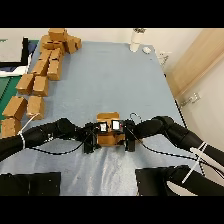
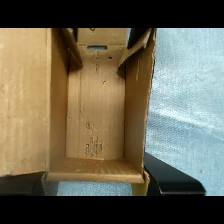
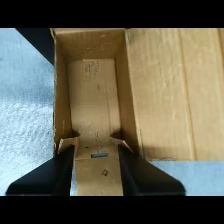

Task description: Fold the box.

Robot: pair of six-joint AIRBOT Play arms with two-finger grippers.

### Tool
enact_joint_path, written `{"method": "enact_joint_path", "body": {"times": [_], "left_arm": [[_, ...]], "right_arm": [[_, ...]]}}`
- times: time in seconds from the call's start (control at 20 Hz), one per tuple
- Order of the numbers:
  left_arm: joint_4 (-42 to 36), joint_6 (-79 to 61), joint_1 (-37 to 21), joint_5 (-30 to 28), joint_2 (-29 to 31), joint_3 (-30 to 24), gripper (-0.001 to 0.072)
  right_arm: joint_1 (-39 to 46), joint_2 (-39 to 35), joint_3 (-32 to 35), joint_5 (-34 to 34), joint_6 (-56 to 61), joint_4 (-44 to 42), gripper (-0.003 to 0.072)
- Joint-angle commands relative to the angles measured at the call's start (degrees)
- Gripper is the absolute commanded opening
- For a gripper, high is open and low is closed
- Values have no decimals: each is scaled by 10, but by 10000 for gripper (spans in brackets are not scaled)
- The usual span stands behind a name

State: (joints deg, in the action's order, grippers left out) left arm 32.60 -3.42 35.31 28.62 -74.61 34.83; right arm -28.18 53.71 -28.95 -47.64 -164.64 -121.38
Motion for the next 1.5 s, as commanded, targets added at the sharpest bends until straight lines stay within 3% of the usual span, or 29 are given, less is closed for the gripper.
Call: {"method": "enact_joint_path", "body": {"times": [0.0,0.1,0.2,0.3,0.6,0.75,0.8,0.85,1.05,1.1,1.15,1.2,1.3,1.45], "left_arm": [[0,0,0,0,0,0,422],[0,0,0,0,0,0,422],[0,0,0,0,0,0,422],[0,0,0,0,0,0,422],[0,0,0,0,0,0,422],[0,0,0,0,0,0,422],[0,0,0,0,0,0,422],[0,0,0,0,0,0,422],[0,0,0,0,0,0,422],[0,0,0,0,0,0,422],[0,0,0,0,0,0,422],[0,0,0,0,0,0,422],[0,0,0,0,0,0,422],[0,0,0,0,0,0,422]], "right_arm": [[-1,6,0,-2,0,-6,470],[-1,6,0,-2,0,-6,622],[-1,6,0,-2,0,-6,623],[-1,6,0,-2,0,-6,687],[0,6,0,-5,7,-4,661],[0,-13,-6,-36,129,25,654],[0,-24,-12,-55,202,53,573],[0,-38,-20,-80,301,88,441],[0,-89,-34,-151,588,247,381],[0,-102,-34,-165,647,285,209],[0,-114,-34,-180,709,328,87],[0,-123,-33,-195,771,369,21],[19,-126,-33,-229,862,441,5],[102,-105,-31,-248,896,405,5]]}}
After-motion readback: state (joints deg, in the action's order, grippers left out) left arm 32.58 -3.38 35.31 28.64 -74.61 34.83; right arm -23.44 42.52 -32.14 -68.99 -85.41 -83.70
